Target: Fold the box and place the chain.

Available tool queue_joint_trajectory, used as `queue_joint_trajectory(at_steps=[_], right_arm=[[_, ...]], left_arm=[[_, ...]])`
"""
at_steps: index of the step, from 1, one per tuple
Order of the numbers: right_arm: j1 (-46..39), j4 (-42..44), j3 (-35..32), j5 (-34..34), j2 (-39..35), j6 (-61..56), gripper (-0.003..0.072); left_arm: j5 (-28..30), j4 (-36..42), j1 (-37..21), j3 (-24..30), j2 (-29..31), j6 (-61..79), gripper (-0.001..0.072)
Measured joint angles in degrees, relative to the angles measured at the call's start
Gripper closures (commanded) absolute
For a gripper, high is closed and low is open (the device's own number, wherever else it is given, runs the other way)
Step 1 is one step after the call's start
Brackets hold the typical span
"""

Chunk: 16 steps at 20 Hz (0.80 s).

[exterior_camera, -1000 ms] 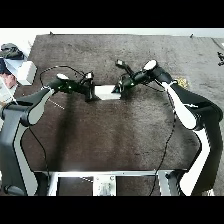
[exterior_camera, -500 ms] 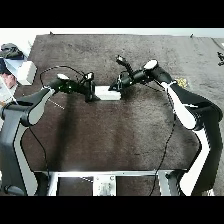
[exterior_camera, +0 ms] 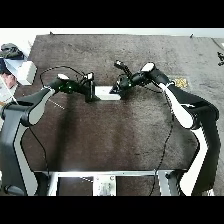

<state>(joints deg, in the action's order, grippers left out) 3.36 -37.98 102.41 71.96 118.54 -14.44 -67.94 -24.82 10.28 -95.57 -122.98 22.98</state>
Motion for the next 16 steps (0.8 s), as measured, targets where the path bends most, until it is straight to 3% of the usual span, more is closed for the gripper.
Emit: queue_joint_trajectory(at_steps=[4,11,14,16], right_arm=[[-0.17,-0.48,-0.15,-0.42,-2.62,0.42,0.0694],[-0.26,11.37,-0.79,0.92,-15.23,0.63,0.0696],[-0.59,12.68,-6.21,0.22,-24.28,-1.07,0.0696],[-1.27,13.05,-14.01,-4.20,-32.50,-2.10,0.0696]], left_arm=[[0.00,0.07,0.00,0.00,0.00,-0.04,0.0370],[0.00,0.04,-0.02,0.00,0.00,-0.04,0.0370],[0.00,0.04,-0.02,0.00,0.00,-0.04,0.0369],[0.00,0.02,-0.02,0.00,0.00,-0.04,0.0370]])
